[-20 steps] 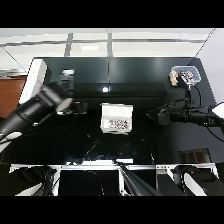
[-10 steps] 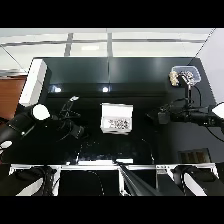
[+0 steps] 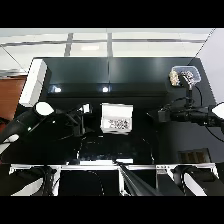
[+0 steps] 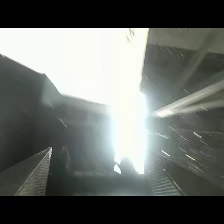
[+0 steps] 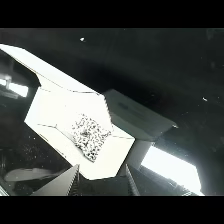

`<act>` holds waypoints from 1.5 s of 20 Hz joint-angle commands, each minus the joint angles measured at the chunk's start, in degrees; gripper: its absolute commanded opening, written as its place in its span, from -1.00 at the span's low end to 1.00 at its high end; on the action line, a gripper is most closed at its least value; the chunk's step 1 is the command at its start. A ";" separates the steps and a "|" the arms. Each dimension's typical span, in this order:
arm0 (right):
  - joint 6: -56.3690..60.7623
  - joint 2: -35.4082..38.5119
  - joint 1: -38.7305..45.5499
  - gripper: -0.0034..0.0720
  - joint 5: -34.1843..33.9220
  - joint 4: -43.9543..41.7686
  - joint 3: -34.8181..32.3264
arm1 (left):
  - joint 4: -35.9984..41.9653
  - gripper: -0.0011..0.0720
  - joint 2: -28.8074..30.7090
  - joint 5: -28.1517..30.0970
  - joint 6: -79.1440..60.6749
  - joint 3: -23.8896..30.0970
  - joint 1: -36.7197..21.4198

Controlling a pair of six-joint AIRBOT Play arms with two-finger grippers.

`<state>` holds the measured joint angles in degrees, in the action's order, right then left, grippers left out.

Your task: Fold the box and place the chain.

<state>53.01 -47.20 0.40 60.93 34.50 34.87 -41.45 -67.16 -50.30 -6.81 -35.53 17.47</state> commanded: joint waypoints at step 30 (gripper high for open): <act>0.83 -0.02 0.02 -0.01 -0.15 -0.02 -0.02 | 3.41 1.00 -12.94 -1.29 -5.16 -8.28 4.13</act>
<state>53.84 -47.20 0.40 61.01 34.50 34.87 -37.85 -80.01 -51.64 -11.90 -43.83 21.50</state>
